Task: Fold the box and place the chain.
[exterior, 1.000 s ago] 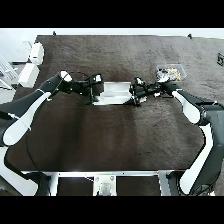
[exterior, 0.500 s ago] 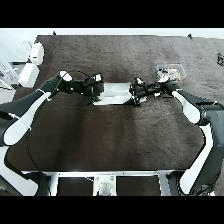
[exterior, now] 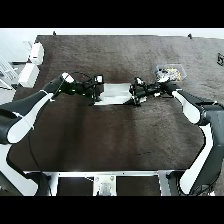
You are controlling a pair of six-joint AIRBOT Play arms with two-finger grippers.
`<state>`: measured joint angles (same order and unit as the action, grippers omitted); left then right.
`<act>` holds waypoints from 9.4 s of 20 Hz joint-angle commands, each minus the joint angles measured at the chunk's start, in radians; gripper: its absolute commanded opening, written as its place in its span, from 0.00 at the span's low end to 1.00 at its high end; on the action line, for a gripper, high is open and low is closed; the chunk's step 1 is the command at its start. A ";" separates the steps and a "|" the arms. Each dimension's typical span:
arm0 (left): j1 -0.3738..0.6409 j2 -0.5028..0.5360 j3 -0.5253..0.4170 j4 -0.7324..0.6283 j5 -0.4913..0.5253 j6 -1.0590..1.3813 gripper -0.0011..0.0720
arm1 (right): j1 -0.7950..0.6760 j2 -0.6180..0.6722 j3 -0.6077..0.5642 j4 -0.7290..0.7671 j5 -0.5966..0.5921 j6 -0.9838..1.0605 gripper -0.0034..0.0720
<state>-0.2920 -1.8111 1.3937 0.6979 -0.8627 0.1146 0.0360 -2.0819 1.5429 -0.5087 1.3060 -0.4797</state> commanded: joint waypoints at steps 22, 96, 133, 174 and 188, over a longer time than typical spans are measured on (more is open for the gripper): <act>-0.043 -0.024 0.001 -0.130 0.031 0.106 0.41 | 0.000 0.000 0.000 0.000 0.000 0.000 0.58; 0.174 -0.038 -0.152 -0.279 -0.050 -0.958 0.04 | 0.000 0.000 0.000 0.000 0.000 0.000 0.58; 0.072 -0.035 -0.026 -0.332 -0.166 -1.034 0.45 | 0.000 0.000 0.000 0.000 0.000 0.000 0.58; -0.146 -0.036 0.261 0.485 -0.161 -1.898 0.45 | 0.000 0.000 0.000 0.000 0.000 0.000 0.58; -0.173 -0.090 0.351 0.526 -0.201 -1.932 0.45 | 0.000 0.000 0.000 0.000 0.000 0.000 0.58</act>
<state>-0.4625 -1.8839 1.7153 1.2221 -1.0401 -1.8145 0.0360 -2.0819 1.5429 -0.5087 1.3056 -0.4797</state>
